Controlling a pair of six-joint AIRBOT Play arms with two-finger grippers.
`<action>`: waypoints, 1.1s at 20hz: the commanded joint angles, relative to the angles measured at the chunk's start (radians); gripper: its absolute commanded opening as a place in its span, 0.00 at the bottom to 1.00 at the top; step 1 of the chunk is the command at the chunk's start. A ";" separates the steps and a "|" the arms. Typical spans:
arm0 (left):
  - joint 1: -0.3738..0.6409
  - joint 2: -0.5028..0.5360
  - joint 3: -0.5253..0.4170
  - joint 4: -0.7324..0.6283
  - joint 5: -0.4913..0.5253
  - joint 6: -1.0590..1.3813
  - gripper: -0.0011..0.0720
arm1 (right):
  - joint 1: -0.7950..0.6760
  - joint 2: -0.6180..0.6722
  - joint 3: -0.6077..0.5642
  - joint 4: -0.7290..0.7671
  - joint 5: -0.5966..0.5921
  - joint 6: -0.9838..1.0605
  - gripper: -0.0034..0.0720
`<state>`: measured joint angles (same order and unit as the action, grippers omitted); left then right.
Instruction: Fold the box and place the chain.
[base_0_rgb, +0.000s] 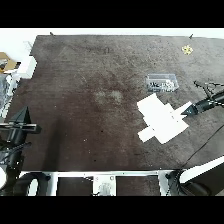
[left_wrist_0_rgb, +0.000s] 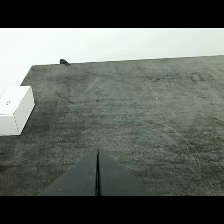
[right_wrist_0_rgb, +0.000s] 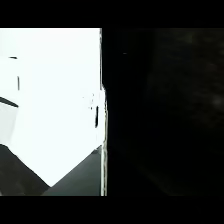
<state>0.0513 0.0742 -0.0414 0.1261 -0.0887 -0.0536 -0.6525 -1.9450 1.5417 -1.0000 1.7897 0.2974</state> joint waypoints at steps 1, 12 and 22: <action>0.000 0.000 0.000 0.000 0.000 0.000 0.03 | 0.000 0.067 -0.119 0.099 0.019 0.013 0.04; 0.000 0.000 0.000 0.000 0.000 0.000 0.03 | 0.241 0.442 -0.762 0.680 -0.376 0.051 0.04; 0.000 0.000 0.005 0.000 -0.043 -0.001 0.03 | 0.719 0.440 -0.808 0.996 -0.977 0.063 0.04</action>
<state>0.0513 0.0742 -0.0406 0.1261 -0.1162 -0.0536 -0.0269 -1.5082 0.7380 -0.0738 0.9955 0.3580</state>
